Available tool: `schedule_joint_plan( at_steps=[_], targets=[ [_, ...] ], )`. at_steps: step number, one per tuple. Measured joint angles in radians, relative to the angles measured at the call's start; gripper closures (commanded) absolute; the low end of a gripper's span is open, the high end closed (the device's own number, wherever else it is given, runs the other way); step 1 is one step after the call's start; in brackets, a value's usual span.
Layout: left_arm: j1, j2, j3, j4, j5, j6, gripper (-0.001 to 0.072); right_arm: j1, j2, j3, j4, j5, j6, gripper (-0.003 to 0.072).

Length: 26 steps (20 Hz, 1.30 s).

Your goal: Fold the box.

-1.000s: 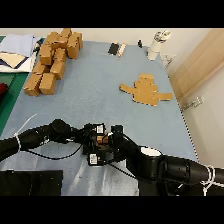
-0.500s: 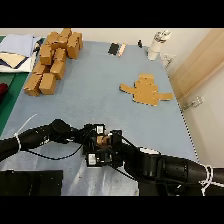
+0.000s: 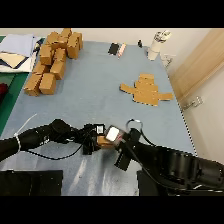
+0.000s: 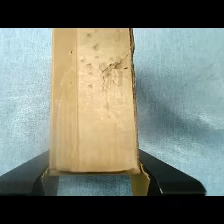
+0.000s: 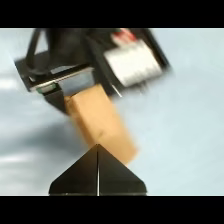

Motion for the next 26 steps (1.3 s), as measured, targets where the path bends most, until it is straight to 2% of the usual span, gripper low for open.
schedule_joint_plan(
  at_steps=[2,4,8,11,14,18,26],
  targets=[
    [0.0,0.0,0.0,0.0,0.0,0.0,0.0182,-0.011,0.081,-0.084,0.089,0.074,0.219,0.0685],
    [0.0,0.0,0.0,0.0,0.0,0.0,0.0182,-0.024,0.141,-0.191,0.121,0.218,0.447,0.0685],
    [0.0,0.0,0.0,0.0,0.0,0.0,0.0182,-0.144,0.158,-0.359,-0.01,0.561,0.921,0.0685],
    [0.0,0.0,0.0,0.0,0.0,0.0,0.0182,-0.271,0.107,-0.406,-0.103,0.795,1.117,0.0685],
    [0.0,0.0,0.0,0.0,0.0,0.0,0.0182,-0.327,0.043,-0.423,-0.14,0.948,1.202,0.0685],
    [0.0,0.0,0.0,0.0,0.0,0.001,0.0182,-0.317,-0.016,-0.431,-0.159,1.038,1.269,0.0685],
    [0.0,0.0,0.0,0.0,0.001,0.001,0.0182,-0.297,-0.11,-0.434,-0.168,1.049,1.298,0.0685]
  ],
)
